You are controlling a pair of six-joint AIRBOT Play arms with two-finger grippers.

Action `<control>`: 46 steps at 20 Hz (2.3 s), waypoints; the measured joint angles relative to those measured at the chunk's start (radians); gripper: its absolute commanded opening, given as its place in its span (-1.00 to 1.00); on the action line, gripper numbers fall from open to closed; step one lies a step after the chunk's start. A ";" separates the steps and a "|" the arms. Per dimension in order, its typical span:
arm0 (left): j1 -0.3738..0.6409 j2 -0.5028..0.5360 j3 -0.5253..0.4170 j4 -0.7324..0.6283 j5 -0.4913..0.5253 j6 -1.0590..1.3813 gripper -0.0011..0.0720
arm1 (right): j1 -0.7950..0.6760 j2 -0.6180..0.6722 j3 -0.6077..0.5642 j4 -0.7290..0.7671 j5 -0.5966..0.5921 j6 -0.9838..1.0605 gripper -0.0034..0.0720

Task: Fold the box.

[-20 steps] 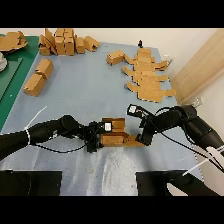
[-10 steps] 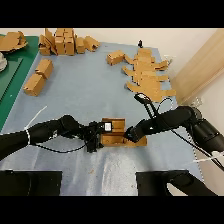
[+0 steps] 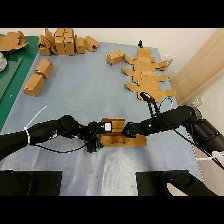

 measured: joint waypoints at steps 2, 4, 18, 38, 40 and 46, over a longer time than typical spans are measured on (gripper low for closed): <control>0.000 0.013 0.000 0.003 -0.004 -0.010 0.31 | 0.000 0.000 0.000 0.002 -0.001 0.030 0.97; 0.000 0.035 0.000 0.021 -0.012 -0.025 0.31 | 0.000 0.000 0.000 0.007 -0.005 0.048 0.97; 0.000 0.077 0.000 0.325 -0.024 -0.274 0.31 | 0.023 0.000 0.000 0.043 -0.016 0.093 -0.91; 0.001 0.048 0.001 0.310 -0.008 -0.289 0.31 | 0.025 -0.399 0.072 0.388 0.296 -0.229 -0.91; 0.001 0.047 0.001 0.310 -0.008 -0.289 0.31 | 0.019 -0.432 0.076 0.364 0.302 -0.248 -0.91; 0.001 0.047 0.001 0.310 -0.006 -0.288 0.31 | 0.016 -0.477 0.079 0.327 0.318 -0.301 -0.91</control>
